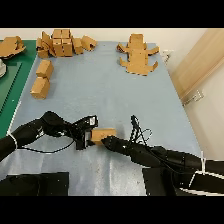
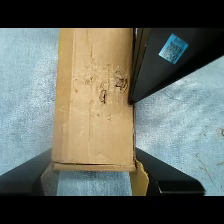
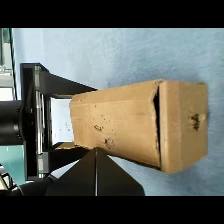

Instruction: Fold the box.

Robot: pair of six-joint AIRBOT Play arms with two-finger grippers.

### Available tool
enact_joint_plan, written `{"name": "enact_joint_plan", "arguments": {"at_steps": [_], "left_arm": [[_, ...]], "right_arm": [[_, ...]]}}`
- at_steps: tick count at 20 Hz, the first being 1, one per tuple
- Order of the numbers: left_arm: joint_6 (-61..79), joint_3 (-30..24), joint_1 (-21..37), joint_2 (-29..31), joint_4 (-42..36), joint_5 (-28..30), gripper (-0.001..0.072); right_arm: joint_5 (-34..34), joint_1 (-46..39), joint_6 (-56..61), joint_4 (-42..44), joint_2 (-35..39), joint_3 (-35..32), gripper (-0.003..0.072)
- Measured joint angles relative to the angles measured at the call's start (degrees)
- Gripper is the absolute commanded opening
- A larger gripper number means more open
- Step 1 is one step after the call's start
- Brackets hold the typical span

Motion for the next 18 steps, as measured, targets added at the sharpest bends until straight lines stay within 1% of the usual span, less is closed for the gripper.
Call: {"name": "enact_joint_plan", "arguments": {"at_steps": [18], "left_arm": [[0.0,0.0,0.0,0.0,0.0,0.0,0.052]], "right_arm": [[-0.35,0.0,0.0,-0.02,-0.07,-0.5,-0.0002]]}}
